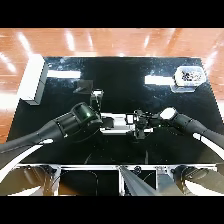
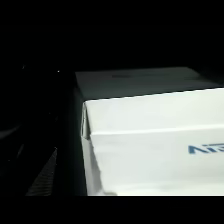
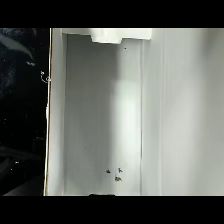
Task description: Fold the box and place the chain.
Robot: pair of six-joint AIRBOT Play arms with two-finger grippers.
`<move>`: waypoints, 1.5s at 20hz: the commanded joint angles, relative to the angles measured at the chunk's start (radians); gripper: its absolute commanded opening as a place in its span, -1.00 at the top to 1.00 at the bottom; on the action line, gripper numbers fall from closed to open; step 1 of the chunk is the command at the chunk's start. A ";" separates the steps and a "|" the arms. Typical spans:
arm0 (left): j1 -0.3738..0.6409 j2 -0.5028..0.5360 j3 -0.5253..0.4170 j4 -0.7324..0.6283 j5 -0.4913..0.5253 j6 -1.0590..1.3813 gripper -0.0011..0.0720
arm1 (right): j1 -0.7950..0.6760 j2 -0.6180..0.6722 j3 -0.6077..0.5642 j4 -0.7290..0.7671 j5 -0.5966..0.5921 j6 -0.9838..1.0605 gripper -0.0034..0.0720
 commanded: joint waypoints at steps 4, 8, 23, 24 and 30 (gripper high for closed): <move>0.126 -0.044 0.022 -0.172 0.061 0.135 -0.51 | 0.001 0.000 0.000 0.000 0.001 0.000 -0.51; 0.103 -0.072 0.041 -0.183 0.070 0.159 -0.50 | 0.001 0.000 0.000 0.000 0.001 0.000 -0.51; 0.085 -0.170 0.133 -0.163 0.124 0.151 -0.50 | 0.001 0.000 0.000 0.000 0.001 0.000 -0.51; 0.085 -0.170 0.133 -0.164 0.122 0.151 -0.50 | 0.001 0.000 0.000 0.000 0.001 0.000 -0.51; 0.085 -0.170 0.133 -0.165 0.121 0.143 -0.50 | 0.001 0.000 0.000 0.000 0.001 0.000 -0.51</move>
